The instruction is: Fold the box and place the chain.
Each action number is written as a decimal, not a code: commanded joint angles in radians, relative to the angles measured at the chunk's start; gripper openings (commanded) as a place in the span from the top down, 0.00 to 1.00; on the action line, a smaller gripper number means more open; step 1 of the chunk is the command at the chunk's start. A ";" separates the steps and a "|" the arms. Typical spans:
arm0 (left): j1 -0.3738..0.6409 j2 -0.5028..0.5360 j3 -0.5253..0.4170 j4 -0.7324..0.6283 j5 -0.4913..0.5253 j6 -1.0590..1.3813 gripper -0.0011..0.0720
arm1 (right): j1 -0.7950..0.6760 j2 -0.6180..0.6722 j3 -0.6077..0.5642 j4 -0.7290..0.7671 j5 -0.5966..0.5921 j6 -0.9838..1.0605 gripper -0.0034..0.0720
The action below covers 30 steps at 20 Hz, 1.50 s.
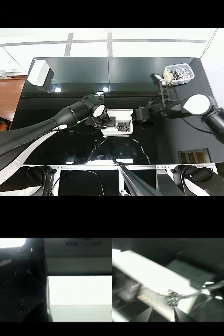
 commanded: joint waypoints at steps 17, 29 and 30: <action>0.001 0.000 0.000 -0.001 0.002 0.000 0.95 | -0.469 -0.665 0.429 -0.275 -0.198 0.280 0.09; 0.001 0.000 0.000 -0.001 0.002 0.000 0.95 | -0.441 -0.637 0.510 -0.262 -0.041 0.114 0.93; 0.001 0.000 0.000 -0.001 0.002 0.000 0.95 | -0.436 -0.571 0.505 -0.261 -0.008 0.061 0.93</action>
